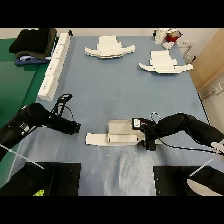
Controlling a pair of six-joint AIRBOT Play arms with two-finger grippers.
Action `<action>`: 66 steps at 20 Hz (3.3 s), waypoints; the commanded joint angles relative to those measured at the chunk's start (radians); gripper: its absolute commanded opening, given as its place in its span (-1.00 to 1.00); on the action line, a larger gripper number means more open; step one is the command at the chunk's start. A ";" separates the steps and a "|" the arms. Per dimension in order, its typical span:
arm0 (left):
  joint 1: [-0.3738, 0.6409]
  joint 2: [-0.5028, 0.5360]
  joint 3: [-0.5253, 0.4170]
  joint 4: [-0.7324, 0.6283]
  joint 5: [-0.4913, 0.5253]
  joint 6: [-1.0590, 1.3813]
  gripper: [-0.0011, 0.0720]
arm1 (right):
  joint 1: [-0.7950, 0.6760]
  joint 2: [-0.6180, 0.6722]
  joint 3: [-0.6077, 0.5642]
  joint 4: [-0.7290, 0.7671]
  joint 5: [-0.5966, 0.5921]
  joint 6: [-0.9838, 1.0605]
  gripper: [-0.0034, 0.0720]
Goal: Fold the box.
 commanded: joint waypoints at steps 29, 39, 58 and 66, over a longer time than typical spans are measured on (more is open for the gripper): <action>-0.281 -0.089 -0.107 -0.584 0.195 0.108 0.29 | 0.000 -0.001 0.000 0.000 0.000 0.000 0.43; -0.282 -0.089 -0.105 -0.597 0.187 0.107 0.30 | 0.000 -0.001 0.001 0.000 0.000 0.000 0.43; -0.707 -0.241 0.195 0.145 0.261 -0.864 0.29 | 0.000 -0.001 0.001 0.000 0.000 0.000 0.43; -0.798 -0.341 0.327 0.282 0.161 -1.077 0.28 | 0.000 -0.001 0.001 0.000 0.000 0.000 0.43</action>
